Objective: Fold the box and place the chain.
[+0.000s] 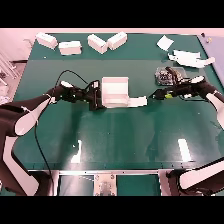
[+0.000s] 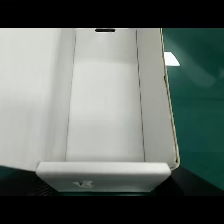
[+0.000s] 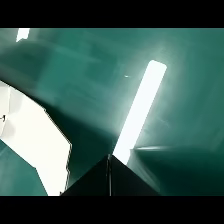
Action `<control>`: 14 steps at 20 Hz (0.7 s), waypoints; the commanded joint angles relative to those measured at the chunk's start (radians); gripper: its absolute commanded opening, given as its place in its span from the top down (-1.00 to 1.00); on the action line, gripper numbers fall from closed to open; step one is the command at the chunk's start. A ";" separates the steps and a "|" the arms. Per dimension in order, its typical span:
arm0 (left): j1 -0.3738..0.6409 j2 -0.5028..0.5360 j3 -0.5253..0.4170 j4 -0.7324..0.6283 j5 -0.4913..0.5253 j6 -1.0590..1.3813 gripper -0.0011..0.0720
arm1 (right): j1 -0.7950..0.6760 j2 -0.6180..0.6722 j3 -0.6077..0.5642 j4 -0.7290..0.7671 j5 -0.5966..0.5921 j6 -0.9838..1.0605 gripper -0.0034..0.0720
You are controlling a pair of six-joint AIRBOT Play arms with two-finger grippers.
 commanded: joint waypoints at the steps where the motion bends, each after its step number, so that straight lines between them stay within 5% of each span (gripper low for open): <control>1: 0.000 0.000 0.000 0.000 0.000 0.000 -0.62 | 0.039 -0.040 -0.010 0.014 0.002 0.053 0.88; 14: 0.000 0.000 0.000 0.000 0.001 0.000 -0.62 | 0.145 0.010 0.017 0.126 0.108 0.068 0.89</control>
